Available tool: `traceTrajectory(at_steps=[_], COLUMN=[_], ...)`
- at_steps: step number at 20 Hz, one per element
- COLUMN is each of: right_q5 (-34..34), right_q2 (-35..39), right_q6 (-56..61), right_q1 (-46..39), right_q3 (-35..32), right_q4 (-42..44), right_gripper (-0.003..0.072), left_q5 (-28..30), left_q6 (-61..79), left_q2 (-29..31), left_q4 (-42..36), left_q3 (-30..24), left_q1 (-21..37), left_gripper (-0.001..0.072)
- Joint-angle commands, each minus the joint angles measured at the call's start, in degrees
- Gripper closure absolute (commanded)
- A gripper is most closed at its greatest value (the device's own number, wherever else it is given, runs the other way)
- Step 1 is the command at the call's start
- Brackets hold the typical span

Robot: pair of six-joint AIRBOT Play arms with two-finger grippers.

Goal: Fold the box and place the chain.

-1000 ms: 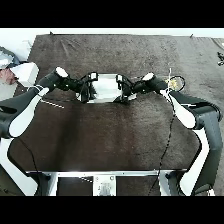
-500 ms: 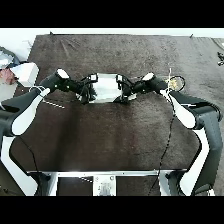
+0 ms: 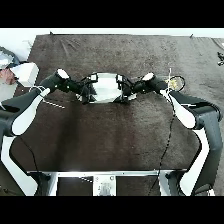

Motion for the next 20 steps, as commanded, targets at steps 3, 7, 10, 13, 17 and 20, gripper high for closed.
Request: traceTrajectory(at_steps=[3,7,10,13,17,20], right_q5=[0.04,0.02,0.02,0.02,0.04,0.02], right_q2=[-0.02,-0.02,-0.02,-0.02,-0.02,-0.02], right_q6=[0.09,0.09,0.09,0.09,0.09,0.09], right_q1=[-0.02,-0.02,-0.02,-0.02,-0.02,-0.02], right_q3=[0.00,0.00,0.00,0.00,0.00,0.00], right_q4=[0.07,0.07,0.04,0.07,0.04,0.07], right_gripper=[0.0144,0.0145,0.0144,0.0145,0.0144,0.0145], left_q5=[-0.17,-2.62,-4.17,-4.85,-4.72,-5.05], left_q6=[-0.04,0.09,0.42,0.39,0.09,-0.11], left_q2=[0.15,0.15,0.15,0.20,0.28,0.42], left_q4=[0.09,0.04,0.02,0.42,2.56,2.71], left_q3=[0.09,0.09,0.11,0.11,0.11,0.24], left_q1=[1.07,2.27,2.34,2.38,2.89,5.60], left_gripper=[0.0367,0.0368,0.0368,0.0368,0.0368,0.0369])
